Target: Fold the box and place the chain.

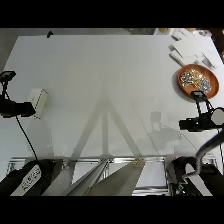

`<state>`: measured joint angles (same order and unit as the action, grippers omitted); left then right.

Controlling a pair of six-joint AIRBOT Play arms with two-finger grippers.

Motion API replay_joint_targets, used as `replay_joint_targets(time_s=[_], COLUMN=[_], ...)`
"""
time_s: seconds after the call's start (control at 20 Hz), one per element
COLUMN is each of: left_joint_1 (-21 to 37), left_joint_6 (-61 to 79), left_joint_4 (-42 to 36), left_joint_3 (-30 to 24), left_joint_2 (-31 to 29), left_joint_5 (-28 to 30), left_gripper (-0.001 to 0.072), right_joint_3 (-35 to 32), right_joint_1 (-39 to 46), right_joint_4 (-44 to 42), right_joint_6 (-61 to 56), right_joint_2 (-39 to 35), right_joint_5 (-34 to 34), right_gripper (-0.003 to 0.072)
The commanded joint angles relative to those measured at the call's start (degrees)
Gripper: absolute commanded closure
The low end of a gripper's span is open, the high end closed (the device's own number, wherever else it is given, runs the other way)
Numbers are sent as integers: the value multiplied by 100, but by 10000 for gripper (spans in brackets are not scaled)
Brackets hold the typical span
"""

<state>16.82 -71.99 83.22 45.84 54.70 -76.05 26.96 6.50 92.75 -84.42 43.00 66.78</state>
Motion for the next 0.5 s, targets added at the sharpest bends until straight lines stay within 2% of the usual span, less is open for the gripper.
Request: replay_joint_targets(time_s=[0.0,0.45], left_joint_1=[4,0], left_joint_6=[-162,-153], left_joint_4=[-31,-22], left_joint_3=[-247,-297], left_joint_2=[-26,-24], left_joint_5=[-229,225], left_gripper=[221,199], right_joint_3=[0,0], right_joint_1=[4,4], right_joint_4=[0,0], right_joint_6=[0,0], right_joint_2=[-4,-4], right_joint_5=[2,2], right_gripper=[673,673])
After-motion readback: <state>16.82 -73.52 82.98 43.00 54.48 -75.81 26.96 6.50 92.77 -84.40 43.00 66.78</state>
